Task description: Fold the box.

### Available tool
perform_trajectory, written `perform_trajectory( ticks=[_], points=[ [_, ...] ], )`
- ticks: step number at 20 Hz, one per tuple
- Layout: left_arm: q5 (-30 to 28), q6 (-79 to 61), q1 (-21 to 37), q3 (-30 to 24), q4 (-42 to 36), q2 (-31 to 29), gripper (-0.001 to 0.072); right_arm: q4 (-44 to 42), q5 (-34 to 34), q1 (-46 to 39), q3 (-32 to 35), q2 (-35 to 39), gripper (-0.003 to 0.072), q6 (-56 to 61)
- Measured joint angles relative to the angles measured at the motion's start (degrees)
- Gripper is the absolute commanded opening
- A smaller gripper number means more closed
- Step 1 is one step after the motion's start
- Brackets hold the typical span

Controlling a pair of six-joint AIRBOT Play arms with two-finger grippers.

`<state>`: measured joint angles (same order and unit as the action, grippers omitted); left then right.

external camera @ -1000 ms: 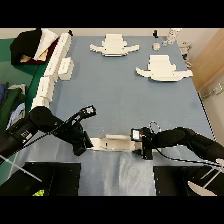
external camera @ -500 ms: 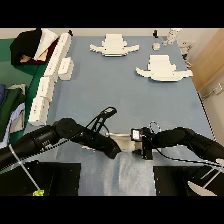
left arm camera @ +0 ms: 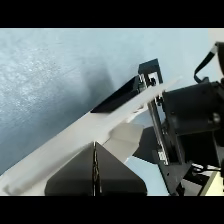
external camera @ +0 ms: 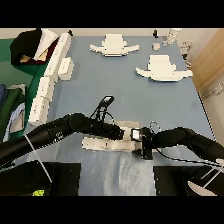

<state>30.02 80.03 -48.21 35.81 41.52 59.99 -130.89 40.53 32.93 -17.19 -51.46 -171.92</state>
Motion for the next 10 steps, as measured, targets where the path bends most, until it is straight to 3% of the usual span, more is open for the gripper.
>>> perform_trajectory(
  ticks=[10],
  points=[
    [-0.5,3.6,1.4,0.4,4.3,7.5,0.0012,0.0,0.1,0.0,0.0,-0.1,0.0512,0.0]
  ],
)
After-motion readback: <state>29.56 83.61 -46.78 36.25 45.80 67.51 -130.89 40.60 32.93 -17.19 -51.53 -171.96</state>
